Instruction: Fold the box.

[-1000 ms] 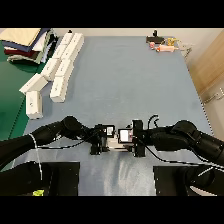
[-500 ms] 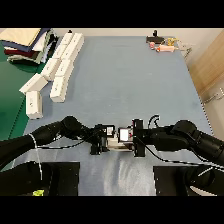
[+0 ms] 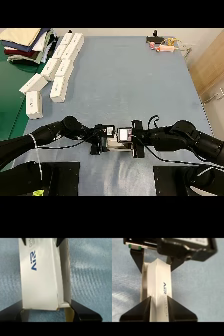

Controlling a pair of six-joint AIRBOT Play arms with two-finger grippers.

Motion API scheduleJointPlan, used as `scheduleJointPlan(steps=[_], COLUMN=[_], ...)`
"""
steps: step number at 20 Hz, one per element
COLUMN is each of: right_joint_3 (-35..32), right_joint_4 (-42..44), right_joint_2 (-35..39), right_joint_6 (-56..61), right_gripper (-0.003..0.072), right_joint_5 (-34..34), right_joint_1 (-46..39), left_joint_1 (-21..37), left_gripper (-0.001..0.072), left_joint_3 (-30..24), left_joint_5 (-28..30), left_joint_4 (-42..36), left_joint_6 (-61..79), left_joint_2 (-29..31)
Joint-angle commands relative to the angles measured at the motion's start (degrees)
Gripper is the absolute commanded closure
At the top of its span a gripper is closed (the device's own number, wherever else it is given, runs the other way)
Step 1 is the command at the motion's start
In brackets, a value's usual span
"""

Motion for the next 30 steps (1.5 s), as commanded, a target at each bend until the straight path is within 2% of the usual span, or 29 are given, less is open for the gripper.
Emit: scheduleJointPlan(steps=[1,3,5,12,13,14,17,18,20,22,25,30], right_joint_3=[0.04,0.04,0.04,0.09,0.17,0.17,0.17,0.17,0.15,-0.5,-4.57,-10.43], right_joint_4=[0.09,-0.44,-2.54,-4.94,-5.38,-5.81,-6.27,-6.29,-6.36,-6.05,-4.52,0.9], right_joint_2=[-1.64,-2.21,-2.29,-0.72,0.13,1.05,2.95,3.23,3.34,3.37,3.48,3.48], right_joint_6=[1.38,2.51,4.85,8.22,9.42,10.43,13.49,15.21,20.59,28.68,35.82,36.76], right_gripper=[0.0417,0.0427,0.0472,0.0441,0.0351,0.0301,0.0304,0.0341,0.0687,0.0684,0.0685,0.0685], right_joint_5=[-0.96,-0.55,-0.04,-0.72,-0.66,-0.66,-0.74,-0.63,-0.61,2.16,10.54,15.63], right_joint_1=[1.95,4.48,6.14,6.97,6.95,6.95,6.84,6.84,6.84,6.84,6.88,6.91], left_joint_1=[-0.02,-0.02,-0.02,-0.02,-0.02,-0.02,-0.02,-0.02,-0.02,-0.02,-0.02,-0.02], left_gripper=[0.0203,0.0204,0.0203,0.0203,0.0203,0.0203,0.0204,0.0203,0.0204,0.0203,0.0203,0.0203], left_joint_3=[0.04,0.04,0.04,0.04,0.04,0.04,0.04,0.04,0.04,0.04,0.04,0.04], left_joint_5=[-0.02,-0.02,-0.02,-0.02,-0.02,-0.02,-0.02,-0.02,-0.02,-0.02,-0.02,-0.02], left_joint_4=[0.0,0.0,0.0,0.02,0.0,0.0,0.0,0.0,0.0,0.0,0.0,0.02], left_joint_6=[-0.02,-0.02,-0.02,-0.02,-0.02,-0.02,-0.02,-0.02,-0.02,-0.02,-0.02,-0.02], left_joint_2=[0.04,0.02,0.02,0.02,0.02,0.04,0.04,0.04,0.02,0.02,0.04,0.02])
